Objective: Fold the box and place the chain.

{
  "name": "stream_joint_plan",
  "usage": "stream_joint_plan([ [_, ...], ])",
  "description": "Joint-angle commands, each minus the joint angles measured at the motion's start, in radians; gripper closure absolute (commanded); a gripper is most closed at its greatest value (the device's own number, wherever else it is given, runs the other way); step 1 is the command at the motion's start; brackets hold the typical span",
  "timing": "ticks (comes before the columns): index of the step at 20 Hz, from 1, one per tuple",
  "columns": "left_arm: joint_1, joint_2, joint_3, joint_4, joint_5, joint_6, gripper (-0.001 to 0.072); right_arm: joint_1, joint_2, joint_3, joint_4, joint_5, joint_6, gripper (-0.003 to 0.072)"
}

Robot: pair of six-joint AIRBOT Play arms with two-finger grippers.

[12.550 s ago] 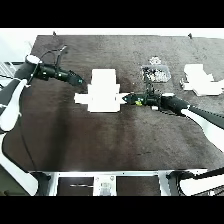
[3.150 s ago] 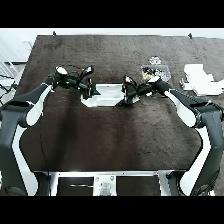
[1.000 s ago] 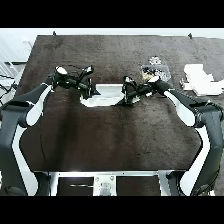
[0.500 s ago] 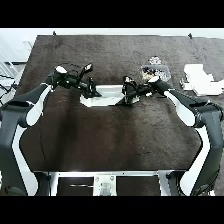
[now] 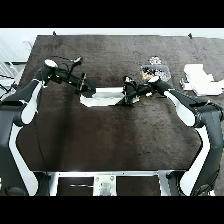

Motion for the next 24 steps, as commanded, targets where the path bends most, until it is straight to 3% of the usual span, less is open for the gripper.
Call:
stream_joint_plan([
  [1, 0.032, 0.001, 0.068, -0.007, -0.138, -0.016, 0.0692, 0.000, -0.001, 0.000, 0.000, 0.001, 0.000, 0.0204],
  [6, 0.032, 0.005, 0.143, -0.008, -0.159, -0.124, 0.0698, 0.000, -0.001, 0.000, 0.000, 0.001, 0.000, 0.0205],
  [10, 0.026, 0.095, 0.072, -0.003, -0.048, -0.126, 0.0698, 0.000, -0.001, 0.000, 0.000, 0.001, 0.000, 0.0205],
  [18, -0.100, 0.436, -0.407, -0.008, 0.349, 0.120, 0.0698, 0.000, -0.001, 0.000, 0.000, 0.000, 0.000, 0.0204],
  [21, -0.141, 0.540, -0.604, -0.035, 0.520, 0.225, 0.0698, 0.000, -0.001, 0.000, 0.000, 0.001, 0.000, 0.0205],
  [24, -0.190, 0.590, -0.745, -0.050, 0.618, 0.285, 0.0698, 0.000, -0.001, 0.000, 0.000, 0.001, 0.000, 0.0205],
])
